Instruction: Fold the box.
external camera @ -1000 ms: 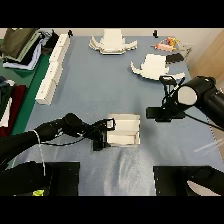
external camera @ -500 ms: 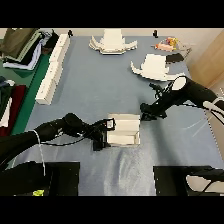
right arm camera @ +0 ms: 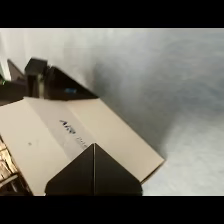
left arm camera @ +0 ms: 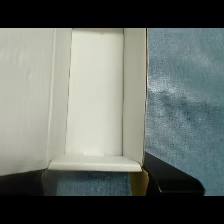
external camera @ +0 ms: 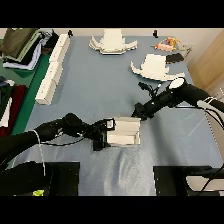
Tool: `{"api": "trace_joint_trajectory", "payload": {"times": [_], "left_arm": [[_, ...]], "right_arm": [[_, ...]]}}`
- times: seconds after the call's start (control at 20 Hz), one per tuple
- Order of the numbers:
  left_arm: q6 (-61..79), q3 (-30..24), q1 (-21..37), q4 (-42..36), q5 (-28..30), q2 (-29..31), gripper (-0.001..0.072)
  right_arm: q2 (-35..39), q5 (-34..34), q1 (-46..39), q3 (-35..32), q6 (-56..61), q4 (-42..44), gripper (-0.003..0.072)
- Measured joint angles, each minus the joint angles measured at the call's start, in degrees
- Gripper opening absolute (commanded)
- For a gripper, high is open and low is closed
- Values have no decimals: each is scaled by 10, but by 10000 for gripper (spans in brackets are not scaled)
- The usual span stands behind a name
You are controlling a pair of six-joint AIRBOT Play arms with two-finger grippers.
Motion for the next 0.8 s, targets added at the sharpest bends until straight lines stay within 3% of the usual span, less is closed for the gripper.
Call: {"api": "trace_joint_trajectory", "payload": {"times": [0.3, 0.55, 0.8], "left_arm": [[0, 0, 0, 0, 0, 0, 480], [0, 0, 0, 0, 0, 0, 480], [0, 0, 0, 0, 0, 0, 480]], "right_arm": [[72, -44, 94, -2, -40, -91, 5], [148, -170, 200, -35, -79, -168, 5], [223, -304, 298, -123, -94, -238, 5]]}}
